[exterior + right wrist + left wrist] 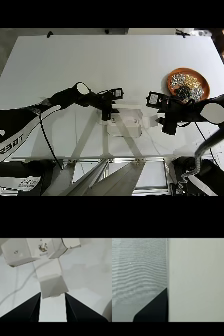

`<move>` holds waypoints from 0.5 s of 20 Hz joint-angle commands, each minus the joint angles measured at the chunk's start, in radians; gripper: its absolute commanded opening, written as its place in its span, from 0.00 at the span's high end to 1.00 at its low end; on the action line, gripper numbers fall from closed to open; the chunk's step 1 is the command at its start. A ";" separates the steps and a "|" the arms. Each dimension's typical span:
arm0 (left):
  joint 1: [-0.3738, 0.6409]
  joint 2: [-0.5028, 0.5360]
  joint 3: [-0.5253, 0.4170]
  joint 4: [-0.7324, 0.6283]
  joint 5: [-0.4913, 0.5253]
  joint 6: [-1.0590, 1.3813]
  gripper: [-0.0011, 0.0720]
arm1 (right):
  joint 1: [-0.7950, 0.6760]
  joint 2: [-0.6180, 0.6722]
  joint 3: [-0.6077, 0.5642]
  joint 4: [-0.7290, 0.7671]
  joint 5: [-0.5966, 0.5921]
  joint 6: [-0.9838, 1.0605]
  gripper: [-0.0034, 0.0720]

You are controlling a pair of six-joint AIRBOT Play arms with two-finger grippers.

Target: Fold the box and place the chain.

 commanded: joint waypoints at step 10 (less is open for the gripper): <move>0.001 0.000 0.001 -0.090 0.009 -0.001 0.98 | 0.000 -0.031 0.000 0.043 0.025 0.000 0.51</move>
